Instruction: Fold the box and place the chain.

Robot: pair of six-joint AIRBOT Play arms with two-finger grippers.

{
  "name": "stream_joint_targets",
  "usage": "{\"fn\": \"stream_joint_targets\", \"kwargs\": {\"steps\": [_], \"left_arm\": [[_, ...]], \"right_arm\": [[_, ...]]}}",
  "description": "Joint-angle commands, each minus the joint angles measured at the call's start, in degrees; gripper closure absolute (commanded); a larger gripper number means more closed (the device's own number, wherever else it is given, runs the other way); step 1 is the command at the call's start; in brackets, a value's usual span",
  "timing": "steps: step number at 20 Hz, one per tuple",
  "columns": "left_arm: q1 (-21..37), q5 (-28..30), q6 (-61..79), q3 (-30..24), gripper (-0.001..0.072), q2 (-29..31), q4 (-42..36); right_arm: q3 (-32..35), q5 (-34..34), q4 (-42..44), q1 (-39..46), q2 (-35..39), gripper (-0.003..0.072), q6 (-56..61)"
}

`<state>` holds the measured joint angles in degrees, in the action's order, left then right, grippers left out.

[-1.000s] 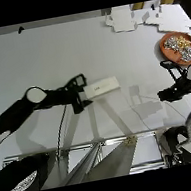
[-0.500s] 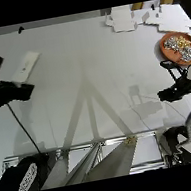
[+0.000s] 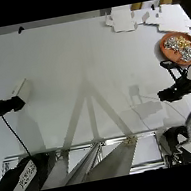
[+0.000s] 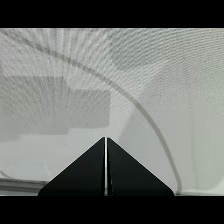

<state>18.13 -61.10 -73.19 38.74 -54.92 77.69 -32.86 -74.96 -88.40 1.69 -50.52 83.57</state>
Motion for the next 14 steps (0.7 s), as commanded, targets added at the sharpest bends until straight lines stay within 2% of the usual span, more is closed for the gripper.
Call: {"fn": "stream_joint_targets", "kwargs": {"steps": [1,2,3,5,6,10,14], "left_arm": [[0.8,-5.3,-1.9,0.0,0.0311,-4.3,0.4],[0.8,-5.8,-1.9,-0.1,0.0311,-4.9,0.4],[0.8,-6.2,-1.9,-0.1,0.027,-5.3,0.4],[0.8,-6.9,-1.9,-0.2,0.0073,-6.0,0.7],[0.8,-7.4,-1.9,-0.2,0.0018,-6.2,0.8],[0.7,-9.2,-1.9,-0.2,0.0016,-5.1,0.8],[-1.2,-9.6,-1.9,-0.2,0.0017,1.4,0.9]], "right_arm": [[0.0,0.0,0.0,0.0,0.0,0.0668,0.0],[0.0,0.0,0.0,0.0,0.0,0.0668,0.0],[0.0,0.0,0.0,0.0,0.0,0.0668,0.0],[0.0,0.0,0.0,0.0,0.0,0.0668,0.0],[0.0,0.0,0.0,0.0,0.0,0.0668,0.0],[0.0,0.0,0.0,0.0,0.0,0.0668,0.0],[0.0,0.0,0.0,0.0,0.0,0.0668,0.0]]}}
